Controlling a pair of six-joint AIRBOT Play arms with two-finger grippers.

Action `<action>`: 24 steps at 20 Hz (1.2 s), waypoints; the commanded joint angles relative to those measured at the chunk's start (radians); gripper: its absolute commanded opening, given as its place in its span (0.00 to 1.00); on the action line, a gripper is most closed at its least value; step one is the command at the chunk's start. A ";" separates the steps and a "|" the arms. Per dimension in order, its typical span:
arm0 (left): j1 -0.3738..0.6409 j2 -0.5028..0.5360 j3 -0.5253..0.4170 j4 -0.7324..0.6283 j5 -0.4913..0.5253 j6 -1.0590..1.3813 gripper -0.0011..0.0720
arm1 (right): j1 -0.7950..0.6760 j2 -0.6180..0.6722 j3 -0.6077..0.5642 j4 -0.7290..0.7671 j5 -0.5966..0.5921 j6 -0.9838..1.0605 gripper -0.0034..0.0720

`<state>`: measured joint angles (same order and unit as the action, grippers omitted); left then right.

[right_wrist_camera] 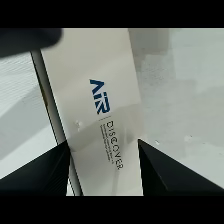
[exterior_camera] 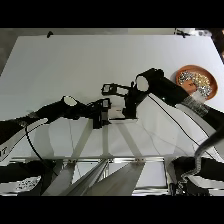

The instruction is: Fold the box and place the chain.

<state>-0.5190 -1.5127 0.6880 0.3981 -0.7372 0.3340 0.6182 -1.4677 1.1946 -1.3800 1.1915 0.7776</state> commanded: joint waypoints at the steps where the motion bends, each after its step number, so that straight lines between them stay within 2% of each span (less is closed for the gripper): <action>1: 0.000 0.001 0.000 0.002 0.000 0.002 0.30 | 0.000 0.011 -0.001 -0.021 -0.007 0.004 0.57; 17: 0.000 0.001 0.000 0.002 0.000 0.002 0.30 | 0.068 0.025 -0.052 -0.026 -0.006 0.013 0.57; 24: 0.000 0.001 0.000 0.002 0.000 0.002 0.30 | 0.089 0.025 -0.052 -0.027 -0.030 0.086 0.57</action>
<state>-0.5190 -1.5127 0.6880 0.4019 -0.7368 0.3397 0.6922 -1.4422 1.1427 -1.4185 1.1767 0.8417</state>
